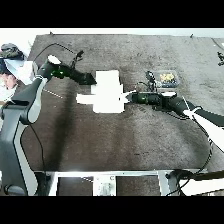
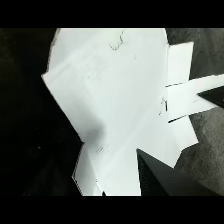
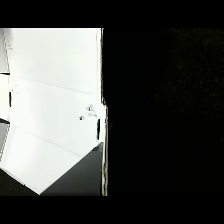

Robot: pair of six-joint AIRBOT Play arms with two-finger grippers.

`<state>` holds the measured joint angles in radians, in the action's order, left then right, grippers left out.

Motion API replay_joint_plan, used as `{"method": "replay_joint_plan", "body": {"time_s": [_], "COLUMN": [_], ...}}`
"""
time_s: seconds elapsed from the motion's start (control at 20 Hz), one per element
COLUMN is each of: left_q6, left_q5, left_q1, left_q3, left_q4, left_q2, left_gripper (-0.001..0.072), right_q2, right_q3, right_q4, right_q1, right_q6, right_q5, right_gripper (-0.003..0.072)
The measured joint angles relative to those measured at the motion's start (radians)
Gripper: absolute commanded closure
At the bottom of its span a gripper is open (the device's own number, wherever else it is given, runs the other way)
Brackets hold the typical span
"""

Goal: Fold the box and place the chain.

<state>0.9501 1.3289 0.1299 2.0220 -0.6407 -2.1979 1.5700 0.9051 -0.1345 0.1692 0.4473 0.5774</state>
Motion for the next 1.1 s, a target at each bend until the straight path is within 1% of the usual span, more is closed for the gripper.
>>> {"method": "replay_joint_plan", "body": {"time_s": [0.15, 0.3, 0.4, 0.7, 0.75, 0.8, 0.85, 0.9, 0.95, 1.05, 1.1], "left_q6": [-0.007, -0.028, -0.044, -0.079, -0.083, -0.086, -0.088, -0.090, -0.093, -0.098, -0.104], "left_q5": [0.000, 0.018, 0.030, 0.078, 0.090, 0.099, 0.104, 0.107, 0.111, 0.115, 0.119], "left_q1": [0.008, 0.014, 0.013, 0.022, 0.023, 0.023, 0.023, 0.023, 0.023, 0.023, 0.023], "left_q3": [0.008, 0.012, 0.013, 0.013, 0.013, 0.013, 0.013, 0.013, 0.013, 0.013, 0.013], "left_q4": [-0.002, 0.060, 0.098, 0.143, 0.147, 0.149, 0.150, 0.150, 0.151, 0.151, 0.152], "left_q2": [-0.025, -0.046, -0.057, -0.069, -0.069, -0.069, -0.070, -0.070, -0.070, -0.070, -0.070], "left_gripper": [0.0171, 0.0173, 0.0223, 0.0223, 0.0269, 0.0379, 0.0426, 0.0538, 0.0589, 0.0611, 0.0663], "right_q2": [0.000, 0.000, 0.000, 0.000, 0.000, 0.000, 0.000, 0.000, 0.000, 0.000, 0.000], "right_q3": [0.000, 0.000, 0.000, 0.000, 0.000, 0.000, 0.000, 0.000, 0.000, 0.000, 0.000], "right_q4": [0.000, 0.000, 0.000, 0.000, -0.001, -0.001, -0.001, -0.001, -0.001, -0.002, -0.003], "right_q1": [0.000, 0.000, 0.000, 0.000, 0.000, 0.000, 0.000, 0.000, 0.000, 0.000, 0.000], "right_q6": [-0.005, -0.007, -0.008, -0.010, -0.010, -0.010, -0.010, -0.010, -0.010, -0.010, -0.010], "right_q5": [0.000, 0.001, 0.003, 0.008, 0.008, 0.009, 0.009, 0.009, 0.009, 0.009, 0.009], "right_gripper": [0.0677, 0.0677, 0.0677, 0.0677, 0.0677, 0.0677, 0.0677, 0.0677, 0.0677, 0.0677, 0.0677]}}
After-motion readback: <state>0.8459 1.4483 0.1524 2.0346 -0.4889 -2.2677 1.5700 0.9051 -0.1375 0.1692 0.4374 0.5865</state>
